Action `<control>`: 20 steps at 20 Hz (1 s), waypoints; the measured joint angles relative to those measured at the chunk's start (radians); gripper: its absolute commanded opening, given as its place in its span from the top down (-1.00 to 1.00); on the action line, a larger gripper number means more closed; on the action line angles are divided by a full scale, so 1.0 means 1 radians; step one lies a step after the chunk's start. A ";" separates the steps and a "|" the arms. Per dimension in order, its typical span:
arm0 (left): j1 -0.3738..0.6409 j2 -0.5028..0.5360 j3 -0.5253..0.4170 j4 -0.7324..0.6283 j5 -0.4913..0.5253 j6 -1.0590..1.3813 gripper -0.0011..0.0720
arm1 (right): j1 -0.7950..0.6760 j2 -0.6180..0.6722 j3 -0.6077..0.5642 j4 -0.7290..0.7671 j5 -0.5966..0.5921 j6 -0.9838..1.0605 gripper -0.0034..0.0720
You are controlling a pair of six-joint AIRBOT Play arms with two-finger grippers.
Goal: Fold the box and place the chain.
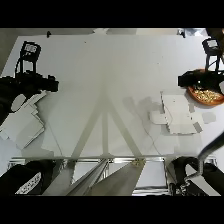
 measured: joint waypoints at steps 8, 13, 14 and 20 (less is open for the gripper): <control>0.000 0.000 0.000 0.000 0.000 0.000 -0.40 | -0.042 0.014 0.083 -0.054 0.135 -0.003 0.31; 0.000 0.000 0.000 0.000 0.000 0.000 -0.40 | -0.177 0.025 0.211 -0.110 0.326 -0.041 0.23; 0.000 0.000 0.000 0.000 0.000 0.000 -0.40 | -0.212 0.025 0.223 -0.128 0.364 -0.055 0.00; 0.000 0.000 0.000 0.000 0.000 0.000 -0.40 | -0.452 -0.017 0.253 -0.165 0.420 -0.098 -0.03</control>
